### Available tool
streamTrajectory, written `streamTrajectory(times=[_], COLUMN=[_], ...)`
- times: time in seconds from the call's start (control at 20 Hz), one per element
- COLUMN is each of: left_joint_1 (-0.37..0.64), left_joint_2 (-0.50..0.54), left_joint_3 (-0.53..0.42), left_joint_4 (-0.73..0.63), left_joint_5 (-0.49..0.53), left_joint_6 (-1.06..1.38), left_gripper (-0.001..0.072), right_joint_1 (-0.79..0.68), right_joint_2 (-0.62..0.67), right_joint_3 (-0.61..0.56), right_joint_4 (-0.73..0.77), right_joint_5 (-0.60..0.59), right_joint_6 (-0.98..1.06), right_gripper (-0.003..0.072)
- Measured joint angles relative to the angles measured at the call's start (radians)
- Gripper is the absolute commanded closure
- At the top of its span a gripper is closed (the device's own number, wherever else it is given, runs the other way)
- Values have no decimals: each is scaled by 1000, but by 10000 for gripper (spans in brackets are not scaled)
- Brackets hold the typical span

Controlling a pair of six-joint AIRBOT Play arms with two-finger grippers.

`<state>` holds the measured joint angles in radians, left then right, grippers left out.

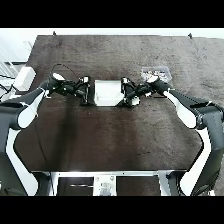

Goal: Fold the box and place the chain.

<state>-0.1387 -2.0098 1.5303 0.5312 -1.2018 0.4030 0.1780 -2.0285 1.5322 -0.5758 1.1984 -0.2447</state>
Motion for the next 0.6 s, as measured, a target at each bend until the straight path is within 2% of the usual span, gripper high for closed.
streamTrajectory(times=[0.6], left_joint_1=[-28], left_joint_2=[-7], left_joint_3=[0], left_joint_4=[-15], left_joint_5=[36], left_joint_6=[31], left_gripper=[-6], right_joint_1=[0], right_joint_2=[0], right_joint_3=[0], right_joint_4=[0], right_joint_5=[-1], right_joint_6=[0], right_gripper=[101])
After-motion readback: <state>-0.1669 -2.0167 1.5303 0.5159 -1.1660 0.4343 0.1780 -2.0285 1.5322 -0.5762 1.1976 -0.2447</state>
